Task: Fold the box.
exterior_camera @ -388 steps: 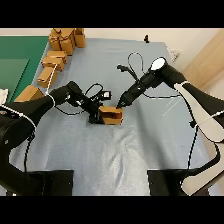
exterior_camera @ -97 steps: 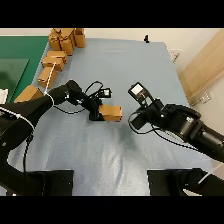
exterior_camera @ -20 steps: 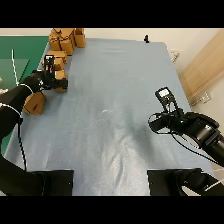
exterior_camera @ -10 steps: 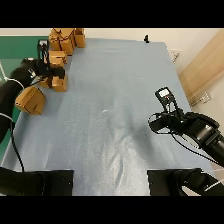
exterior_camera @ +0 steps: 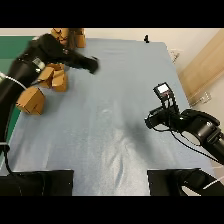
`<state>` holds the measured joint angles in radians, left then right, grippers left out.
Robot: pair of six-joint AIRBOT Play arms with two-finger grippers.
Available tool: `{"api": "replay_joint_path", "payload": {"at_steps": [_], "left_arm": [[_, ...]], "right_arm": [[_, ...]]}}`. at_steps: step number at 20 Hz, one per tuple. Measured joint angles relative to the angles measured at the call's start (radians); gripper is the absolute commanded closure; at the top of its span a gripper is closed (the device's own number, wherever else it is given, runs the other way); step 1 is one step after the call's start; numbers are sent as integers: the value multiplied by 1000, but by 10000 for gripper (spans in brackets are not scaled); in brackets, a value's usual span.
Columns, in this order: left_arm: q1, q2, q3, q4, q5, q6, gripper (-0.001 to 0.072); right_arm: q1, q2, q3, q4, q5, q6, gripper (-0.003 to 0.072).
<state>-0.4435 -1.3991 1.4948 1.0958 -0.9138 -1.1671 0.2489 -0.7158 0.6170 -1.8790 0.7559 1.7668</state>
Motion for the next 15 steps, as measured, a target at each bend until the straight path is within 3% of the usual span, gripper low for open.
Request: {"api": "replay_joint_path", "payload": {"at_steps": [3, 6, 15], "left_arm": [[-158, 8, 3, -63, -93, 198, 23], [-248, 10, 4, -69, -109, 236, 23], [-300, 11, 4, -75, -101, 245, 22]], "right_arm": [[0, -38, 69, 95, -19, -87, 679], [0, -54, 105, 126, -27, -129, 678], [0, -61, 126, 143, -23, -160, 678]]}}
